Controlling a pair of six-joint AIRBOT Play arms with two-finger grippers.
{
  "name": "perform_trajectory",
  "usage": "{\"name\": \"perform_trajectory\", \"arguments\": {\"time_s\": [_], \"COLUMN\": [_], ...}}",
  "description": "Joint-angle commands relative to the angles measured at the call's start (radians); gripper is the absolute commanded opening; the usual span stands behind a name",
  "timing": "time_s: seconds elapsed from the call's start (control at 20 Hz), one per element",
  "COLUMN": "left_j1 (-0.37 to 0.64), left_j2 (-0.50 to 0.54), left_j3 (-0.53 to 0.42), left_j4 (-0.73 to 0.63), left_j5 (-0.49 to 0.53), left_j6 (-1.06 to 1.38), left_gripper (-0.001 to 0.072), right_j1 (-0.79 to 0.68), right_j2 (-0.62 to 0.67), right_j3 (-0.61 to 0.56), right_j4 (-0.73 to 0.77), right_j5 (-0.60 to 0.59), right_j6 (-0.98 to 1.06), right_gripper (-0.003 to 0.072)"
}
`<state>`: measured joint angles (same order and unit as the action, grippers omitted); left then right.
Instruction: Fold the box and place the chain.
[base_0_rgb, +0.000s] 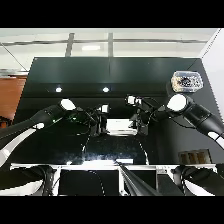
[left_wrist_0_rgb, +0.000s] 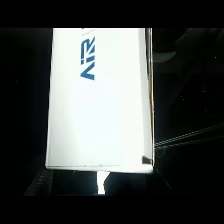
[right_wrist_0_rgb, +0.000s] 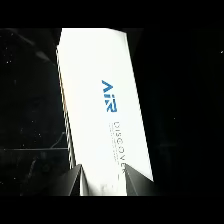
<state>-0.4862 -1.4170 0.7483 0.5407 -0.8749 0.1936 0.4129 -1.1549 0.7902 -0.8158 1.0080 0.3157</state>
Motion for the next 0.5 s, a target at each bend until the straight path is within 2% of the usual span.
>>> {"name": "perform_trajectory", "arguments": {"time_s": [0.0, 0.45], "left_j1": [0.0, 0.0], "left_j2": [0.0, 0.0], "left_j3": [0.0, 0.0], "left_j4": [0.0, 0.0], "left_j5": [0.0, 0.0], "left_j6": [0.0, 0.0], "left_gripper": [0.0349, 0.0349], "right_j1": [0.001, 0.001], "right_j2": [-0.004, -0.004], "right_j3": [0.0, -0.037], "right_j4": [-0.001, -0.004], "right_j5": [0.01, 0.016], "right_j6": [0.006, 0.007], "right_gripper": [0.0308, 0.0308]}}
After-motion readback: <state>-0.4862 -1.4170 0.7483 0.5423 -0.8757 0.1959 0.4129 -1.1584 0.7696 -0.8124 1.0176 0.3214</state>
